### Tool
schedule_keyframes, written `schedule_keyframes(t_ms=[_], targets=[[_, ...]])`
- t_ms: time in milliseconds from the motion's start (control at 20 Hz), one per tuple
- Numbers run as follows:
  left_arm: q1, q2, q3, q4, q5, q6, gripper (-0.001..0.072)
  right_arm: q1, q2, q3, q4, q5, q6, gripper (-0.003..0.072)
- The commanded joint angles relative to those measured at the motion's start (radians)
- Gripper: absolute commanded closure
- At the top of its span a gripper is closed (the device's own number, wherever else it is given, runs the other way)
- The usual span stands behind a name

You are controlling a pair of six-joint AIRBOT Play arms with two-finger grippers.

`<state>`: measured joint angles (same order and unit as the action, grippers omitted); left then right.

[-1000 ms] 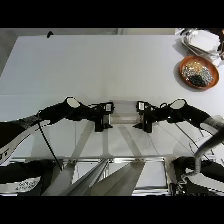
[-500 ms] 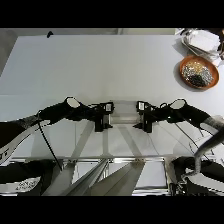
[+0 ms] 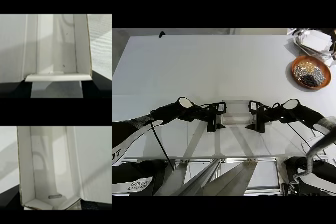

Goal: Fold the box and place the chain.

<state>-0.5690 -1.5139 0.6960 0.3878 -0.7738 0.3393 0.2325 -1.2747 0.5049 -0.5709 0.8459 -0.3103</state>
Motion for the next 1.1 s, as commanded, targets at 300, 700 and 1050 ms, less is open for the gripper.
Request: schedule_keyframes(t_ms=[300,700,1050], targets=[[0.0,0.001,-0.001,0.002,-0.001,0.001,0.0499,0.0,0.253,0.0,-0.509,0.041,0.407,-0.0008],[0.0,0.001,-0.001,0.002,-0.001,0.001,0.0499,0.0,0.464,0.0,-0.058,0.079,0.36,0.0671],[0.0,0.001,-0.001,0.002,-0.001,0.001,0.0499,0.001,0.364,0.0,0.275,-0.176,0.327,0.0671]])
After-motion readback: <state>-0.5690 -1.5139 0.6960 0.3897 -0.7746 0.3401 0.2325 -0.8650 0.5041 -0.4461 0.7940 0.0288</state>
